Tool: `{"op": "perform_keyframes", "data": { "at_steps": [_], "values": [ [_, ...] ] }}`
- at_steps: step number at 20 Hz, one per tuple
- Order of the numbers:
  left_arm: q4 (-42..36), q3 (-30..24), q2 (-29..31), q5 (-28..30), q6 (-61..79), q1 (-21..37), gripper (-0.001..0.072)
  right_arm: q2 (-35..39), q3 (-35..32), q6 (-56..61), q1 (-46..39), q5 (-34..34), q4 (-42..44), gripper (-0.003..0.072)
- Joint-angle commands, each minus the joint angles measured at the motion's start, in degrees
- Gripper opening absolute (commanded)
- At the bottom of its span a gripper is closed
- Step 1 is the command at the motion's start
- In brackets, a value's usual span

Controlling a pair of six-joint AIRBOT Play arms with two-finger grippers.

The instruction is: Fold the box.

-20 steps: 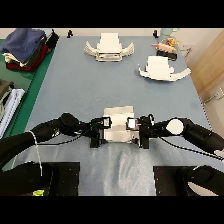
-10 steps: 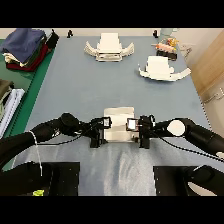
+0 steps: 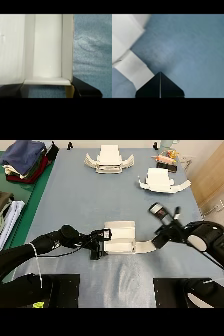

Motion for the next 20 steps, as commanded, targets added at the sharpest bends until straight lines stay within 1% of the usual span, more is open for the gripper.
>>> {"op": "perform_keyframes", "data": {
  "at_steps": [1,3,4,8,11,13,15,18,19,20],
  "values": [
    [0.0,0.0,0.0,0.0,0.0,0.0,0.0505,0.1,0.7,27.7,-7.4,7.8,-8.8,0.0003],
    [0.0,0.0,0.0,0.0,0.0,0.0,0.0505,-3.7,-0.5,27.3,-13.0,7.1,1.1,0.0002],
    [0.0,0.0,0.0,0.0,0.0,0.0,0.0505,-5.9,-1.0,24.9,-14.5,7.0,6.1,0.0001],
    [0.0,0.0,0.0,0.0,0.0,0.0,0.0505,-15.3,-1.3,11.3,-15.1,6.6,25.1,0.0001],
    [0.0,0.0,0.0,0.0,0.0,0.0,0.0505,-17.9,-1.3,2.7,-15.1,5.7,37.4,0.0001],
    [0.0,0.0,0.0,0.0,0.0,0.0,0.0505,-17.8,-1.1,-0.6,-15.1,6.4,43.1,0.0001],
    [0.0,0.0,0.0,0.0,0.0,0.0,0.0505,-17.6,-0.9,-3.1,-15.1,7.8,47.0,0.0002],
    [0.0,0.0,0.0,0.0,0.0,0.0,0.0505,-16.9,0.7,-5.4,-15.1,9.1,49.6,0.0003],
    [0.0,0.0,0.0,0.0,0.0,0.0,0.0505,-16.5,1.5,-5.4,-15.1,9.0,49.6,0.0077],
    [0.0,0.0,0.0,0.0,0.0,0.0,0.0505,-16.1,2.2,-5.5,-15.1,9.0,49.5,0.019]
  ]
}}
